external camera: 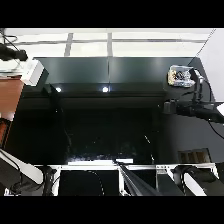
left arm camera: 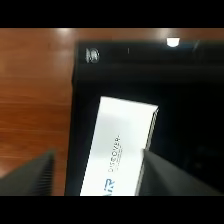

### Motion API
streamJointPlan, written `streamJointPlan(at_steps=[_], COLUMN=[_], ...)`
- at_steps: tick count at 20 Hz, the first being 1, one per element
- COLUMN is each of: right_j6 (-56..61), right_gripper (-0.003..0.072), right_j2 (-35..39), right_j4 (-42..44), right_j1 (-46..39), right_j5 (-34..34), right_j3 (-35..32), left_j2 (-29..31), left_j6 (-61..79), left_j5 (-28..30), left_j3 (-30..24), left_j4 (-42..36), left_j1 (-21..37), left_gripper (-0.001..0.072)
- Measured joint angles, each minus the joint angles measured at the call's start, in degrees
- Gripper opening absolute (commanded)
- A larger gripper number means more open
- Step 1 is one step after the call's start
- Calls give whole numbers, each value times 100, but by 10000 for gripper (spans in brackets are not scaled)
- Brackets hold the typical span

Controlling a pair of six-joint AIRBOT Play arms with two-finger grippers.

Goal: Fold the box and place the chain.

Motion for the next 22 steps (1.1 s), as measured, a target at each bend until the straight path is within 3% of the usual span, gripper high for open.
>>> streamJointPlan(at_steps=[1,4,7,10,13,16,18,22], right_j6=[-59,-186,-247,-278,-278,-278,-280,-282], right_gripper=[18,18,18,19,19,19,18,19], right_j2=[-44,-234,-363,-409,-428,-433,-433,-433], right_j4=[-9,-260,-741,-973,-1067,-1117,-1132,-1150], right_j1=[177,660,876,962,990,1001,1005,1005], right_j5=[-267,-997,-1287,-1276,-1276,-1276,-1272,-1270], right_j3=[0,0,0,-2,0,0,0,0], left_j2=[254,1099,2286,3860,5598,7020,7652,8303], left_j6=[-225,-682,-817,-815,-723,-525,-448,-291], left_j5=[-155,-979,-1355,-885,-162,474,706,949], left_j3=[-2,-365,-1530,-3536,-5943,-7882,-8671,-9337], left_j4=[-39,-619,-1086,-1158,-1200,-1209,-1213,-1141], left_j1=[-13,-66,-275,-518,-730,-837,-872,-894], left_gripper=[28,27,27,28,28,29,30,30])
